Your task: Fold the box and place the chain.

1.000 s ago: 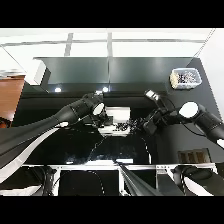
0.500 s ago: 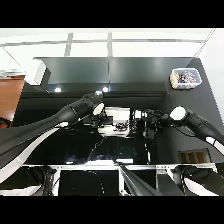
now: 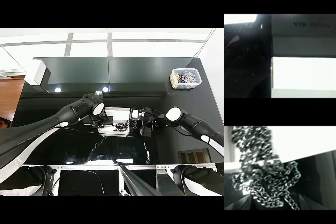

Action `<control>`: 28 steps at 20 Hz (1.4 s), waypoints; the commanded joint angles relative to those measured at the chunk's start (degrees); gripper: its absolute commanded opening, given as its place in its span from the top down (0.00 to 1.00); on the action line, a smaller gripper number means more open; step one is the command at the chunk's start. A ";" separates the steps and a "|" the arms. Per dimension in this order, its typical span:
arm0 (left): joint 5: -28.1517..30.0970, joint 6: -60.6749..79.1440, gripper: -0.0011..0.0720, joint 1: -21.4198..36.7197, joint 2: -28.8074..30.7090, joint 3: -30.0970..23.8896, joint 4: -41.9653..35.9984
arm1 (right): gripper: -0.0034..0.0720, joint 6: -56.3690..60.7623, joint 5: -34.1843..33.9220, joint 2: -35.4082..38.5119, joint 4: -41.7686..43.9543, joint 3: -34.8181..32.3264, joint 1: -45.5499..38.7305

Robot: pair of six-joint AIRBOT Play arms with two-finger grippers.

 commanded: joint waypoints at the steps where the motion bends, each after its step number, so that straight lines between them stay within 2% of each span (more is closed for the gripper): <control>1: 0.07 0.00 0.94 0.02 -0.04 0.02 0.00 | 0.01 5.09 -2.12 -0.37 0.61 0.00 0.35; 8: 0.07 0.00 0.94 0.02 -0.04 0.02 0.00 | 0.01 8.55 -3.32 -1.62 2.73 0.00 0.35; 9: 0.07 0.00 0.94 0.02 -0.04 0.02 0.00 | 0.07 8.76 -3.17 -1.86 2.73 0.00 0.35; 10: 0.04 0.00 0.94 0.02 -0.04 0.02 0.00 | 0.22 8.81 -3.13 -1.92 2.71 0.00 0.35; 11: 0.04 0.00 0.94 0.02 -0.04 0.02 0.00 | 0.33 8.79 -3.15 -1.92 2.73 0.02 0.35; 12: 0.04 0.00 0.94 0.02 -0.04 0.02 0.00 | 0.33 8.81 -3.13 -1.92 2.69 0.02 0.35; 13: 0.04 0.00 0.94 0.02 -0.04 0.02 0.00 | 0.43 8.83 -2.95 -1.90 2.69 0.02 0.33; 14: 0.04 0.00 0.94 0.02 -0.04 0.02 0.00 | 0.75 8.96 -2.58 -1.90 2.69 0.02 0.35; 15: 0.02 0.00 0.94 0.02 -0.04 0.02 0.00 | 0.93 9.03 -1.95 -1.90 2.69 0.02 0.33; 19: -0.15 0.00 0.94 0.02 -0.04 0.02 0.00 | 0.94 17.29 -0.72 -0.46 2.25 0.17 0.11; 22: -0.15 0.00 0.94 0.02 -0.04 0.02 0.00 | 0.94 28.61 0.68 4.24 -0.15 1.31 -0.94; 28: -0.15 0.00 0.94 0.02 -0.04 0.02 0.00 | 0.94 40.96 16.04 17.49 -0.98 8.41 -3.74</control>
